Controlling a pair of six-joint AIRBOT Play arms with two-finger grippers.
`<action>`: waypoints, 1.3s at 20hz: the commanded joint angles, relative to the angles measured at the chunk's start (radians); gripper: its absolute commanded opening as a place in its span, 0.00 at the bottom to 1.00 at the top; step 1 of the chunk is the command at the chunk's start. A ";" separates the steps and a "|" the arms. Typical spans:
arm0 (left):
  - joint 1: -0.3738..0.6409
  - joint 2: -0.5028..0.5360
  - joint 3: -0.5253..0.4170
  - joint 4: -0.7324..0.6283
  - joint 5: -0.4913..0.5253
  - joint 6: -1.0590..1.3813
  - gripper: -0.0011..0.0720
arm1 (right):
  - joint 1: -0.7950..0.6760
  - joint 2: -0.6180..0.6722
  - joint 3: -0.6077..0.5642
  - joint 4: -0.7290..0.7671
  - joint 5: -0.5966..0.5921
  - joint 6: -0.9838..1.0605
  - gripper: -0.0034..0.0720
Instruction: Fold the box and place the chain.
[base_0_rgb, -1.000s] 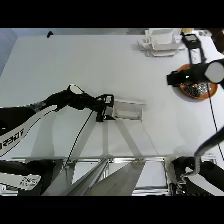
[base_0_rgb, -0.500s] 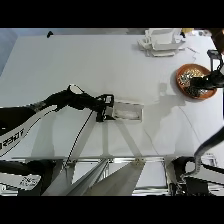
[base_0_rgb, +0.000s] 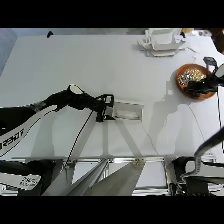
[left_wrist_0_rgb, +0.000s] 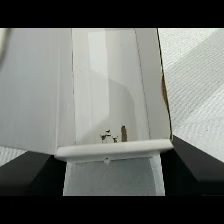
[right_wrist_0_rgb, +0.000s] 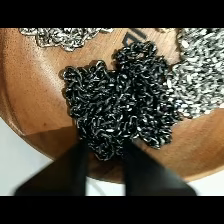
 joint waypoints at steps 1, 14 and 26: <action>0.001 0.000 0.000 0.000 0.000 0.000 0.12 | -0.001 -0.017 0.000 0.016 -0.001 0.002 0.24; 0.001 0.000 0.000 0.000 0.001 0.000 0.12 | -0.001 0.124 0.000 0.021 0.060 -0.012 0.07; 0.001 0.000 0.000 0.000 0.000 0.000 0.12 | 0.074 0.692 0.000 0.457 0.344 -0.142 0.07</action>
